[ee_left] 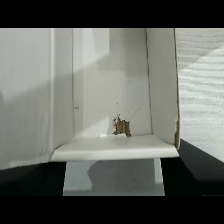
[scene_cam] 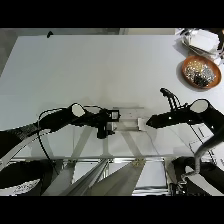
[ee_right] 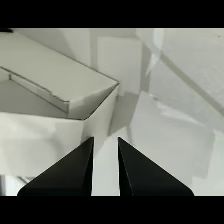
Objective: Fold the box and place the chain.
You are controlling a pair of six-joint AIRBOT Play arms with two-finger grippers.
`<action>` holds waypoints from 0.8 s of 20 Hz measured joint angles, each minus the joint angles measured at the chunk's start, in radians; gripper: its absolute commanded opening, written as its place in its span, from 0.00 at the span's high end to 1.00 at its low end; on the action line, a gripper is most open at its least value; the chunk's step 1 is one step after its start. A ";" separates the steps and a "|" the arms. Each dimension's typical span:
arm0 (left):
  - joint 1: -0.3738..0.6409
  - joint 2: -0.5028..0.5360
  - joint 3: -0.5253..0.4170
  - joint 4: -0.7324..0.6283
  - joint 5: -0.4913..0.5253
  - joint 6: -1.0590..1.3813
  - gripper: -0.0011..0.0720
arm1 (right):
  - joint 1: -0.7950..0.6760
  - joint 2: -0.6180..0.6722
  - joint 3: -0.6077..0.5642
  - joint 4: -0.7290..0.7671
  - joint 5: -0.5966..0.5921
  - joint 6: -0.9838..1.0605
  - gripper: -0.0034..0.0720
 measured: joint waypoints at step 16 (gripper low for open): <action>0.000 0.000 0.000 0.000 0.000 0.000 0.56 | 0.157 0.029 0.029 -0.027 -0.044 0.166 0.51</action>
